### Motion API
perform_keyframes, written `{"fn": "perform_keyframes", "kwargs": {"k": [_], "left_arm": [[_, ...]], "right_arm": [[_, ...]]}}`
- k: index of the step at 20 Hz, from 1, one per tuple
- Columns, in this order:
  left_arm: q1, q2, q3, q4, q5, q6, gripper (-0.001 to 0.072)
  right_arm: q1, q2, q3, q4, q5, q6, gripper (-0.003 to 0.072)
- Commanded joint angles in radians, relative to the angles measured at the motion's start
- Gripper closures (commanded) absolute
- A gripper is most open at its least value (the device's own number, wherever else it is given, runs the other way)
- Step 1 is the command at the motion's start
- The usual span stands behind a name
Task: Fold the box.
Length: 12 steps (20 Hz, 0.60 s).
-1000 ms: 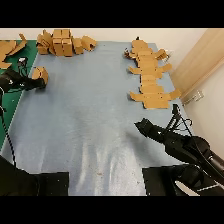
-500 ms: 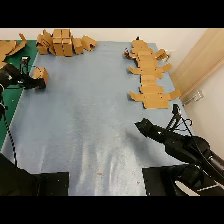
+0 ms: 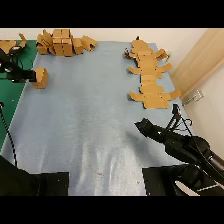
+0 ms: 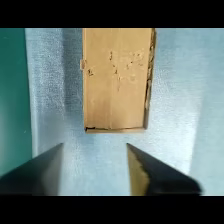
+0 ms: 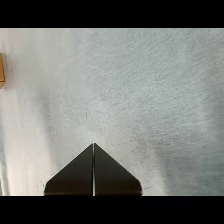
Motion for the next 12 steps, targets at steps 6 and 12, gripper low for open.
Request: {"fn": "perform_keyframes", "kwargs": {"k": [6,12], "left_arm": [[-0.027,0.184,-0.026,-0.154,-0.22,0.012,0.0697],[-0.29,0.458,-0.396,-0.217,-0.2,0.045,0.0698]], "right_arm": [[0.0,-0.072,0.08,0.002,-0.068,-0.113,0.0684],[-0.034,-0.433,0.479,0.01,-0.368,-0.463,0.0684]]}}
